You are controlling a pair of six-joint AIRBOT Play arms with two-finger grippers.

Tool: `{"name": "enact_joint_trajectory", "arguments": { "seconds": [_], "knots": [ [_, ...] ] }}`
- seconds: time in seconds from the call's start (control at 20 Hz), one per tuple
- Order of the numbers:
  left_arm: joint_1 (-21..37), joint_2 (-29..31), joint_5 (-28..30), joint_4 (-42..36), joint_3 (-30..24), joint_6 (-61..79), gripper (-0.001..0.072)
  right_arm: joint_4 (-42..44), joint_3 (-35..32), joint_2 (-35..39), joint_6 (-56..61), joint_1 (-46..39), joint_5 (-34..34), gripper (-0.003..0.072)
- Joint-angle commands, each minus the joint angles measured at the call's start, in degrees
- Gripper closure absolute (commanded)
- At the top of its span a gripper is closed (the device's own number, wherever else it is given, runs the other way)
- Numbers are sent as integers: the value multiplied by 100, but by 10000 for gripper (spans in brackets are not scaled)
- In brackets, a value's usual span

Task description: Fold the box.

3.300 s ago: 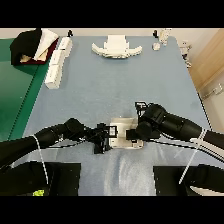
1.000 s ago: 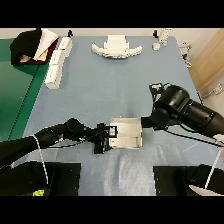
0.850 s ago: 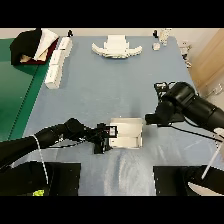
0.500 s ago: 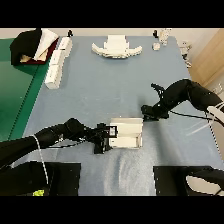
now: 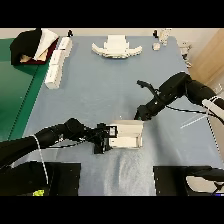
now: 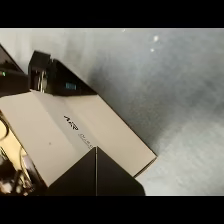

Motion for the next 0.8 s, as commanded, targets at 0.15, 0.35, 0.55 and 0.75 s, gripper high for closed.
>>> {"name": "enact_joint_trajectory", "arguments": {
  "seconds": [0.15, 0.35, 0.55, 0.75],
  "knots": [
    [0, 4, 0, 2, 2, 0, 246, -859, -463, 619, -682, 1027, 614, 684],
    [0, 4, 0, 2, 2, 2, 246, -951, -1187, 1469, -1421, 1727, 2092, 684],
    [0, 4, 2, 2, 2, 2, 246, -968, -2216, 2601, -2024, 2555, 3812, 683],
    [2, 4, 2, 2, 2, 2, 247, -1250, -3047, 3401, -2188, 3143, 4712, 681]
  ]
}}
